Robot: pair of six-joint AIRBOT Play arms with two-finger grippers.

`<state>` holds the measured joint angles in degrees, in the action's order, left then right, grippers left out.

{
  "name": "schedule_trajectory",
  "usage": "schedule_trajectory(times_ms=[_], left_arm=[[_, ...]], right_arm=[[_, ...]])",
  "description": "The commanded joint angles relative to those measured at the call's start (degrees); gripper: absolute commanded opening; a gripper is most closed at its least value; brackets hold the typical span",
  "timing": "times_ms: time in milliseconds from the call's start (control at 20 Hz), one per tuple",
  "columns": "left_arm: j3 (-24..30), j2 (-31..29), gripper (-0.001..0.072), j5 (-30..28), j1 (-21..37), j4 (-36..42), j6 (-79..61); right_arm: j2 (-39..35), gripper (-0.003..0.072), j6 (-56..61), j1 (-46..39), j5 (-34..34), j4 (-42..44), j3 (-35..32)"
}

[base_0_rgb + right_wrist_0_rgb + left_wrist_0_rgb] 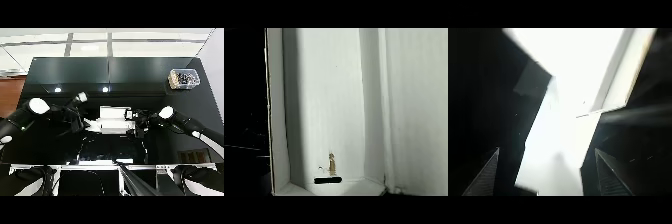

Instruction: Fold the box and place the chain.

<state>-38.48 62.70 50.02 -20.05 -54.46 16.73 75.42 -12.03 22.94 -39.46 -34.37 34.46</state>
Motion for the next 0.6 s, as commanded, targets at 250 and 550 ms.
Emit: schedule_trajectory(times_ms=[250, 550], left_arm=[[-1.2, 5.1, 0.0707, -4.3, -7.5, 0.8, -5.2], [-1.2, 7.9, 0.0424, -2.0, -7.7, 2.0, -9.1]], right_arm=[[0.0, 0.0233, 0.0, 0.0, 0.0, 0.0, 0.0], [0.0, 0.0233, 0.0, 0.0, 0.0, 0.0, 0.0]])
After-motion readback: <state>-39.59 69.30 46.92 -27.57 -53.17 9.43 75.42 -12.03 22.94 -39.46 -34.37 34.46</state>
